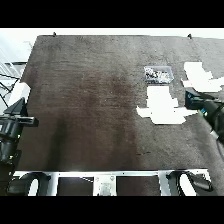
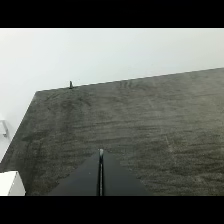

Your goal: Fold the box and place the chain.

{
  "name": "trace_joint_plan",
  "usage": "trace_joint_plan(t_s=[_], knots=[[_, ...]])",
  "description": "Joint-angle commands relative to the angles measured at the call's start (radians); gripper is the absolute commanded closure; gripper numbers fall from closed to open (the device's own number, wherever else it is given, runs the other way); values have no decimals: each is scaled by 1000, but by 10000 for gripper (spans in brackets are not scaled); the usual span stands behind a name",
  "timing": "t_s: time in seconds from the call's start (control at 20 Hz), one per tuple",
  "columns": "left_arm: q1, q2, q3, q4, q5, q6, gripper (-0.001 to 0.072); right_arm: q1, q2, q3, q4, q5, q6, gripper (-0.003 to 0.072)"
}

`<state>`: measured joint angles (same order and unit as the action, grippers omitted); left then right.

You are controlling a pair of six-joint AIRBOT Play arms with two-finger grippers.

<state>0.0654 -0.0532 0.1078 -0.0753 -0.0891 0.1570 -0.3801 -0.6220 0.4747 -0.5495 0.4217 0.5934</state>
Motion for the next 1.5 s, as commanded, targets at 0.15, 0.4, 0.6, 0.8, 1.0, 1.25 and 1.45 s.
trace_joint_plan(t_s=[0.15,0.4,0.6,0.8,1.0,1.25,1.45], knots=[[0,0,-1,0,0,0,690,-368,-392,442,-236,479,135,148],[0,0,-1,0,0,0,690,-436,-782,779,-353,845,157,141],[0,0,-1,0,0,0,690,-431,-1009,938,-449,956,165,104],[0,0,-1,0,0,0,690,-430,-1149,1035,-460,1022,174,81],[0,0,-1,0,0,0,690,-420,-1227,1043,-433,1101,158,82],[0,0,-1,0,0,0,690,-387,-1292,1043,-404,1145,154,82],[0,0,-1,0,0,0,690,-341,-1333,1042,-397,1186,154,131]])
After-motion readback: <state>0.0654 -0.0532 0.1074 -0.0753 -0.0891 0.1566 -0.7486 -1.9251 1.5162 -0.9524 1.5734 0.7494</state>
